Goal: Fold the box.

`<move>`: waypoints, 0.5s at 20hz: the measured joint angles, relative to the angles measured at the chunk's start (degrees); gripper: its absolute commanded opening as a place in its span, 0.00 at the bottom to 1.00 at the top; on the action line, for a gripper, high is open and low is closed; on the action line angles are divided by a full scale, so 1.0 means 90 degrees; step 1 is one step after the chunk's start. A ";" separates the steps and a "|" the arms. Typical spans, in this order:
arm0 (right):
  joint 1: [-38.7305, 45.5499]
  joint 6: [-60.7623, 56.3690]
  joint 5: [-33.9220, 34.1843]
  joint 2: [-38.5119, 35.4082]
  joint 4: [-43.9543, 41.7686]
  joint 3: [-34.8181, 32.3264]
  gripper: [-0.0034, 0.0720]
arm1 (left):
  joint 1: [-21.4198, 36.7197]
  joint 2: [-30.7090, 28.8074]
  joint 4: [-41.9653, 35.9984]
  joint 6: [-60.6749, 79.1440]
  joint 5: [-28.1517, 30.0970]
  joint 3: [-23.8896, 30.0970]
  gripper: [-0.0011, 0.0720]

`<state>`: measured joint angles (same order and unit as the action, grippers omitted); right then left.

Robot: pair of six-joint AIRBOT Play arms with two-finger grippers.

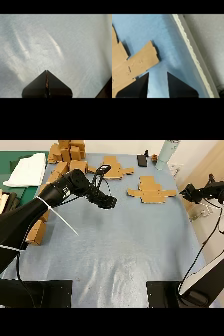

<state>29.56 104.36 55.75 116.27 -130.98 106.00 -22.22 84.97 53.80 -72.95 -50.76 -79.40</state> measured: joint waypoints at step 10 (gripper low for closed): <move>-0.0245 0.0248 -0.0153 0.0741 -0.0160 0.0828 0.43 | 0.0000 0.0000 -0.0112 -0.0005 0.0083 0.0000 0.03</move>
